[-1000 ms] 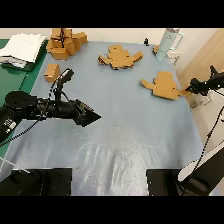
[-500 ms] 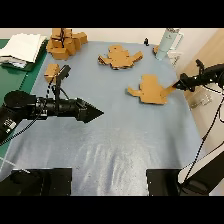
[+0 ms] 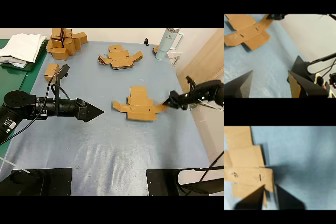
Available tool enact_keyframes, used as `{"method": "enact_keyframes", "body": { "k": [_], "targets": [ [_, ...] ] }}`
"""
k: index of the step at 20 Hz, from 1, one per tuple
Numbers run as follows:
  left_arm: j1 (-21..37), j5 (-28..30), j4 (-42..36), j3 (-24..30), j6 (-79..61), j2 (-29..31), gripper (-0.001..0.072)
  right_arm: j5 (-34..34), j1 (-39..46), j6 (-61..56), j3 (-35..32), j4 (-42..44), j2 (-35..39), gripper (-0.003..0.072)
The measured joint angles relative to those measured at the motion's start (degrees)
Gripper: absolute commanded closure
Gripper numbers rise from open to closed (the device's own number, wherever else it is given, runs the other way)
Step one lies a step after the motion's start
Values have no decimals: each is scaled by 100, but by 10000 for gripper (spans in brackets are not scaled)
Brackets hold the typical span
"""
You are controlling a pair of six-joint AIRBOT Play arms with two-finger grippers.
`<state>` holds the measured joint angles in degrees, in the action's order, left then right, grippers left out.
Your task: Fold the box.
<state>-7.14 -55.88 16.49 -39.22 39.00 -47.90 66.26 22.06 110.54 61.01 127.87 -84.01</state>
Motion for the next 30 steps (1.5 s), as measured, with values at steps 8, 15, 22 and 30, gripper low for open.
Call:
{"method": "enact_keyframes", "body": {
  "k": [8,15,22,30],
  "targets": [
    [11,72,487,0,546,-2,13,260,-11,9,372,-485,-46,344],
    [11,133,728,0,846,0,13,1388,-17,2,1268,-483,-1038,352],
    [-7,133,640,0,946,0,14,1698,-223,234,1388,-168,-1440,475],
    [306,50,780,0,1655,-61,127,1801,-734,542,1329,138,-1373,683]
  ]
}}
